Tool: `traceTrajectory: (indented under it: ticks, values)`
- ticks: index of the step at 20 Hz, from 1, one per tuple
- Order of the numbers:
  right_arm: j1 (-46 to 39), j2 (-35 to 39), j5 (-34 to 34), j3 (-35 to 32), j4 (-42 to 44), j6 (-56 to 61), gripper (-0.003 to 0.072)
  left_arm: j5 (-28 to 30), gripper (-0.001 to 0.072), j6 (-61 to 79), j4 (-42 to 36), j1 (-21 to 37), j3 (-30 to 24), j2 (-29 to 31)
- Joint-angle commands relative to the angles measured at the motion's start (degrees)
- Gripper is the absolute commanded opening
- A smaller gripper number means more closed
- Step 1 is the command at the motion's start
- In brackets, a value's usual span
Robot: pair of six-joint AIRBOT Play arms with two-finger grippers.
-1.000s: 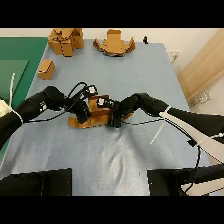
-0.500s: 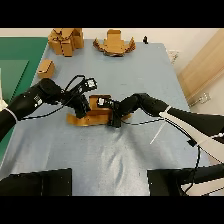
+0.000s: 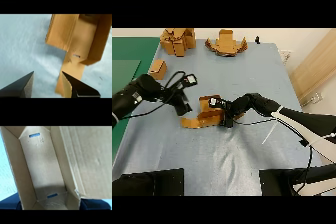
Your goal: Fold the box.
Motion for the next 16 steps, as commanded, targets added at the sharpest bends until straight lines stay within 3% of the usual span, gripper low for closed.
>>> traceTrajectory:
  ticks: [1, 2, 4, 5, 6, 9, 13, 16]
  values:
    - [0.00, -0.04, 0.00, 0.00, 0.02, 0.02, 0.0699, -12.00, 0.0542, -9.70, 3.43, 7.82, -0.31, 0.52]
    - [0.00, -0.04, 0.00, 0.00, 0.02, 0.02, 0.0699, -14.29, 0.0493, -13.31, 5.55, 10.10, -1.42, 0.90]
    - [0.00, -0.04, 0.04, 0.00, 0.02, 0.02, 0.0699, -12.20, 0.0433, -18.71, 4.81, 14.08, -5.81, 2.45]
    - [0.00, -0.04, 0.04, 0.00, 0.02, 0.02, 0.0699, -10.75, 0.0133, -22.21, 2.38, 15.54, -8.13, 2.95]
    - [0.00, -0.04, 0.09, 0.00, 0.02, 0.02, 0.0699, -10.82, 0.0012, -24.61, -0.55, 16.61, -10.25, 3.02]
    - [0.00, -0.04, 0.22, 0.00, 0.02, 0.02, 0.0699, -9.62, 0.0011, -20.24, -8.98, 14.88, -15.45, 3.02]
    - [0.00, -0.07, 0.22, 0.00, 0.02, 0.04, 0.0699, -7.89, 0.0014, 0.48, -8.37, 5.70, -13.40, 3.17]
    - [0.00, -0.04, 0.20, 0.00, 0.02, 0.02, 0.0699, -7.02, 0.0014, -5.49, -0.83, 1.73, -12.04, 3.13]
